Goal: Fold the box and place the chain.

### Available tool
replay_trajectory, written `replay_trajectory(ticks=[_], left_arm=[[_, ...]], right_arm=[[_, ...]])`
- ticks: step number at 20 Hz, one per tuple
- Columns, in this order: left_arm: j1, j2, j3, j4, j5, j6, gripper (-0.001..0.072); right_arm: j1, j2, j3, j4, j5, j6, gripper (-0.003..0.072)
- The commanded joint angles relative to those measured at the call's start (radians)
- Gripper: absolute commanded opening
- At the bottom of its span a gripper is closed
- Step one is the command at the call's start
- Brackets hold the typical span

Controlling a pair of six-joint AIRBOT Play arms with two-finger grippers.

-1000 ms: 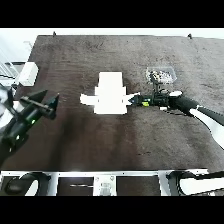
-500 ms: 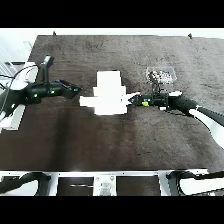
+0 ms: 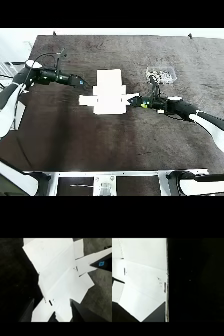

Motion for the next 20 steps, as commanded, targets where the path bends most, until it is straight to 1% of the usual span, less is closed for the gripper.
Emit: replay_trajectory(ticks=[1,5,6,9,12,17,18,19,20], left_arm=[[-0.019,-0.113,0.14,0.019,-0.072,-0.065,0.0515],[-0.047,-0.216,0.259,0.021,-0.131,-0.079,0.0515],[-0.056,-0.233,0.272,0.021,-0.126,-0.078,0.0515],[-0.09,-0.265,0.29,0.019,-0.089,-0.074,0.0515],[-0.112,-0.292,0.304,0.018,-0.089,-0.065,0.0515],[-0.119,-0.322,0.312,0.014,-0.062,-0.056,0.0514],[-0.119,-0.325,0.312,0.007,-0.063,-0.048,0.0486],[-0.119,-0.327,0.312,-0.003,-0.063,-0.042,0.042],[-0.119,-0.327,0.312,-0.028,-0.065,-0.024,0.0415]], right_arm=[[0.005,0.003,-0.007,0.024,-0.008,-0.054,0.0007],[0.005,0.002,-0.007,0.024,-0.008,-0.072,0.0007],[0.005,0.002,-0.007,0.024,-0.008,-0.072,0.0007],[0.005,0.002,-0.007,0.024,-0.008,-0.076,0.0007],[0.005,0.002,-0.007,0.024,-0.008,-0.076,0.0008],[0.005,0.002,-0.007,0.024,-0.008,-0.076,0.0008],[0.005,0.002,-0.007,0.024,-0.008,-0.077,0.0008],[0.005,0.002,-0.007,0.024,-0.007,-0.079,0.0008],[0.005,0.002,-0.007,0.024,-0.007,-0.079,0.0008]])
